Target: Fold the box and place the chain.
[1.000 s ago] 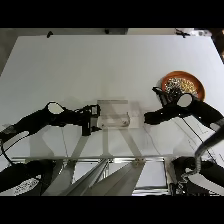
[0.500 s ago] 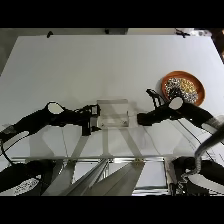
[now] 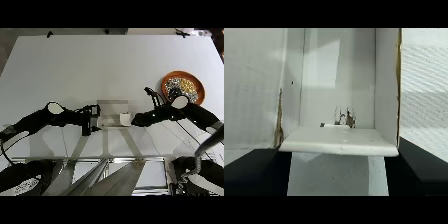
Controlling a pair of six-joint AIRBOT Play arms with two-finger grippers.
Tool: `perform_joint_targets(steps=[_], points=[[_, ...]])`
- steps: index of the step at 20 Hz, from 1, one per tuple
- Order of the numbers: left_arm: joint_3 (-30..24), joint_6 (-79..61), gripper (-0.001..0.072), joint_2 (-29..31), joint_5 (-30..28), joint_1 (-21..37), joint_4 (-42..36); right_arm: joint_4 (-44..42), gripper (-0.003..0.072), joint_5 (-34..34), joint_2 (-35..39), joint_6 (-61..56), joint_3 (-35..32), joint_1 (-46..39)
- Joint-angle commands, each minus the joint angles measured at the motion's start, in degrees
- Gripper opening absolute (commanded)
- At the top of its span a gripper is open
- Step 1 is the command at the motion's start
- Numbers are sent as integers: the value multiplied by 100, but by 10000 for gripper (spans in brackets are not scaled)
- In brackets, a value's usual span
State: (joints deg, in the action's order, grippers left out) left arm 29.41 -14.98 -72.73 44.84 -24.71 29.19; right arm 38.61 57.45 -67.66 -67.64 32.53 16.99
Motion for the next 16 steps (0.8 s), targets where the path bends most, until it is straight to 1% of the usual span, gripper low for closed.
perform_joint_targets(steps=[1,7,13,16], points=[[2,-2,87,4,-2,-2,0,-225,347,269,87,28,9,9],[2,-2,87,4,-4,-2,0,-461,347,293,87,70,28,9],[2,-2,87,4,-2,-2,0,-442,346,-151,87,61,33,9],[2,0,87,4,-2,-2,0,-426,338,-205,87,55,90,9]])
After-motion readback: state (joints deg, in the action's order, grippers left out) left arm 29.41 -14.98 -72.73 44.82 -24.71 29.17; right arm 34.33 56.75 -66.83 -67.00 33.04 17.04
